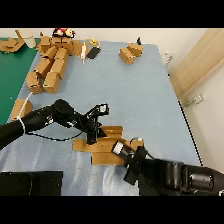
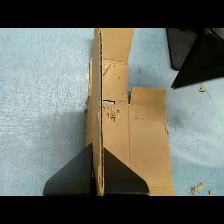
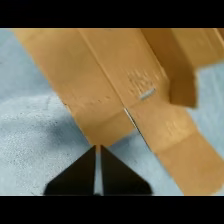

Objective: Fold the box.

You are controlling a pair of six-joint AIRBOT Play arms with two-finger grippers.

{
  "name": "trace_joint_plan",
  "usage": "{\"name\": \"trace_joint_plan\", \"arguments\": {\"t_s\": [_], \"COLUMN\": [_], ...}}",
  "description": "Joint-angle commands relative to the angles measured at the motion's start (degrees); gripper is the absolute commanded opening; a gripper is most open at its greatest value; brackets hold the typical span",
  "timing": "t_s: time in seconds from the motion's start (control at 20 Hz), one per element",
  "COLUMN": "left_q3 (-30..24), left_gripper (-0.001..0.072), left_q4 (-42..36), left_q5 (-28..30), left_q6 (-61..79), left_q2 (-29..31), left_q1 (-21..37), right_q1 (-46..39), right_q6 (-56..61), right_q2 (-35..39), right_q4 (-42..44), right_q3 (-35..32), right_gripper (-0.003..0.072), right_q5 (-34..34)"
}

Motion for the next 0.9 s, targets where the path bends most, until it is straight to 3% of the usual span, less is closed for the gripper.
{"name": "trace_joint_plan", "arguments": {"t_s": [0.0,0.4,0.85], "left_q3": [-0.02,-0.02,0.00], "left_gripper": [0.0011,0.0011,0.0011], "left_q4": [-0.02,-0.02,-0.02], "left_q5": [0.04,-0.04,0.00], "left_q6": [0.02,0.02,0.02], "left_q2": [-0.04,-0.04,-0.04], "left_q1": [-0.04,-0.07,-0.04], "right_q1": [10.43,10.43,10.32], "right_q6": [5.11,6.51,12.13], "right_q2": [-2.08,-15.32,-16.50], "right_q4": [-12.11,-16.20,-24.79], "right_q3": [-1.81,-1.62,0.39], "right_gripper": [0.0460,0.0459,0.0459], "right_q5": [5.92,8.33,6.32]}}
